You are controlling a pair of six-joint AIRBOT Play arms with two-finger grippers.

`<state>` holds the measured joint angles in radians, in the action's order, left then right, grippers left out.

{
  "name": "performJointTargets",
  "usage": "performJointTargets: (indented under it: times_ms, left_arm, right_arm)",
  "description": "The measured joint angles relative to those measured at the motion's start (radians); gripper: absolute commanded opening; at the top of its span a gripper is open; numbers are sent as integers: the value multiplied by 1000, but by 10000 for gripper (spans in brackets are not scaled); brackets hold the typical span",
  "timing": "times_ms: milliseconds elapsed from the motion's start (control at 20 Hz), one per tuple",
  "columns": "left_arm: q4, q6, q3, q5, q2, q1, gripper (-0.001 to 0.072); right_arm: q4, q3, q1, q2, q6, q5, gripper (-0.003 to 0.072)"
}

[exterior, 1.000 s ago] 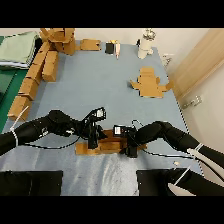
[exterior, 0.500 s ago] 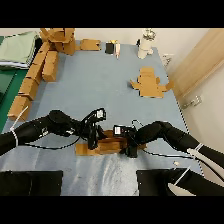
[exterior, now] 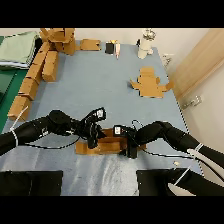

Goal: Fold the box.

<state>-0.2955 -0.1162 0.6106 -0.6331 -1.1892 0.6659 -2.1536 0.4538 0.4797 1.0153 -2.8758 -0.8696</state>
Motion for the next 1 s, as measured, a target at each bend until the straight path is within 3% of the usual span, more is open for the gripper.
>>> performJointTargets:
  times_ms: [1000]
  left_arm:
    - [-6, 5, 0, 52, 0, 0, 13]
  right_arm:
    - [-1, 6, -1, -24, 93, -2, 702]
